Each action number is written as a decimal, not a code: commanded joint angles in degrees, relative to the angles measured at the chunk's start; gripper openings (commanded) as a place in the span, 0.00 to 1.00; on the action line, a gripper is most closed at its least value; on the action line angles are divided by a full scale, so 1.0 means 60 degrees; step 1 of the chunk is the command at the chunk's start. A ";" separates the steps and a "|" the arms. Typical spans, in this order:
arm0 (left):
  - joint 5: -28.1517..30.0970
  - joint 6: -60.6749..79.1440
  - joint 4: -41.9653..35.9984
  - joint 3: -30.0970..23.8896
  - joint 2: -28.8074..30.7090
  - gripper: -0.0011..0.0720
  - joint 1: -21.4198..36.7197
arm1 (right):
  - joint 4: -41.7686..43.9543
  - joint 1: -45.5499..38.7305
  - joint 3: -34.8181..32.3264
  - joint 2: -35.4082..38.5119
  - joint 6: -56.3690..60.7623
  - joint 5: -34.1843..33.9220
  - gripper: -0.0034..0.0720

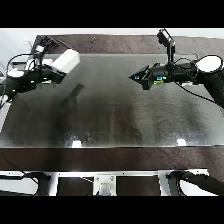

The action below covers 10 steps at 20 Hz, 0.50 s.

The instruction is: Fold the box and place the chain.

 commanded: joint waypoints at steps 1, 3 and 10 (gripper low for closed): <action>0.1024 -0.1100 0.0044 -0.0747 0.0484 0.03 0.0674 | 0.0004 0.0004 -0.0357 0.0000 0.0007 -0.0339 0.07; 0.1953 -0.1100 0.0033 -0.1883 0.1177 0.03 0.0681 | 0.0004 0.0004 -0.0433 0.0000 0.0007 -0.0481 0.07; 0.4783 -0.1606 0.0025 -0.6105 0.4874 0.03 0.0681 | 0.0004 0.0004 -0.0430 0.0000 0.0004 -0.1005 0.07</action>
